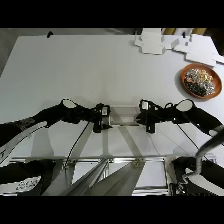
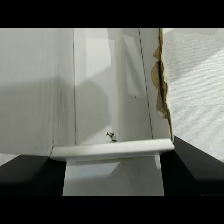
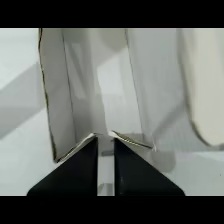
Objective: Fold the box and place the chain.
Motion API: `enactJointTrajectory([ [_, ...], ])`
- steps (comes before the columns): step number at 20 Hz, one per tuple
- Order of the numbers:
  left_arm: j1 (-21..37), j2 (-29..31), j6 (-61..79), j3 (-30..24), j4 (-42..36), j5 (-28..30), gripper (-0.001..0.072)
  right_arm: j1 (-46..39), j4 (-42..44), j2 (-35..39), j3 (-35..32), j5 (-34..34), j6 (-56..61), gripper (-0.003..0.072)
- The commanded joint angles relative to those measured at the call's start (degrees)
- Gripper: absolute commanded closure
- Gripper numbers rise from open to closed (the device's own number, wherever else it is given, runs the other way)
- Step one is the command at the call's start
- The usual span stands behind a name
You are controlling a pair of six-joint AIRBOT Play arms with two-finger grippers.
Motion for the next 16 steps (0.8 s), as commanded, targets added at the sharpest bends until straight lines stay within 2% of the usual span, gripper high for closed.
enactJointTrajectory([
  [1,0.0,0.0,0.0,0.0,0.0,0.0,0.0559,0.0,-9.1,6.4,0.0,1.4,11.7,0.0605],
  [3,0.0,0.0,0.0,0.0,0.0,0.0,0.0559,0.0,-7.7,11.0,0.0,1.6,17.3,0.0665],
  [6,0.0,0.0,0.0,0.0,0.0,0.0,0.0559,-0.8,-8.2,16.3,0.2,1.6,26.6,0.0665],
  [11,0.0,0.0,0.0,0.0,0.0,0.0,0.0559,-13.8,-7.3,17.3,3.5,1.3,50.8,0.0665],
  [13,0.0,0.0,0.0,0.0,0.0,0.0,0.0559,-18.5,-12.3,15.9,3.5,1.3,58.9,0.0665],
  [16,0.0,0.0,0.0,0.0,0.0,0.0,0.0559,-22.3,-26.3,12.1,3.5,5.5,74.7,0.0664],
])
